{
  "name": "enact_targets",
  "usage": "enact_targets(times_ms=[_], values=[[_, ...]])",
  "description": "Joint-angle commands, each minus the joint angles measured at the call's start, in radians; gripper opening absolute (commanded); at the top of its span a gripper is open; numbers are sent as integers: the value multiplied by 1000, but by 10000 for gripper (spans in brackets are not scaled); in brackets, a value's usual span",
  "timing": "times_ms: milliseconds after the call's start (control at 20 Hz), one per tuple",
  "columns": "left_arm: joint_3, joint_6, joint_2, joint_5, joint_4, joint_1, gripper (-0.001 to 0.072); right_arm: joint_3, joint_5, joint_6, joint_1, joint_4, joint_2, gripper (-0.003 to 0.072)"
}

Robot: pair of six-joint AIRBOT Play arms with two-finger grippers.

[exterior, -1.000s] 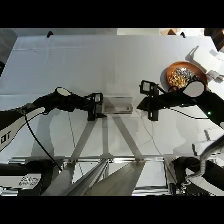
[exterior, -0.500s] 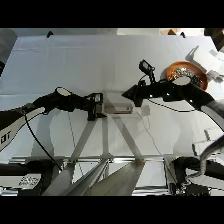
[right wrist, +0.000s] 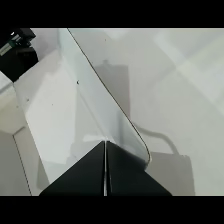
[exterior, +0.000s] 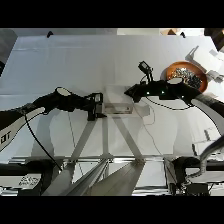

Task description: Fold the box and place the chain.

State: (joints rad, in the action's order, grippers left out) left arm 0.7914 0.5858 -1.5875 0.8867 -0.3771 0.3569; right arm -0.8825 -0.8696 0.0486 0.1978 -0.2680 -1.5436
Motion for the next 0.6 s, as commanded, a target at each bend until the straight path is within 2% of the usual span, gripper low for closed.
enact_targets(times_ms=[0, 250, 400, 550], values=[[0, 0, 0, 0, 0, 0, 213, -1, -35, 2, -5, -45, -10, 6], [0, 0, 0, 0, 0, 0, 213, -2, -144, 7, -5, -162, 35, 9], [0, 0, 0, 0, 0, 0, 213, -2, -199, 37, -5, -266, 150, 11], [0, 0, 0, 0, 0, 0, 213, 0, -215, 53, -5, -472, 280, 10]])
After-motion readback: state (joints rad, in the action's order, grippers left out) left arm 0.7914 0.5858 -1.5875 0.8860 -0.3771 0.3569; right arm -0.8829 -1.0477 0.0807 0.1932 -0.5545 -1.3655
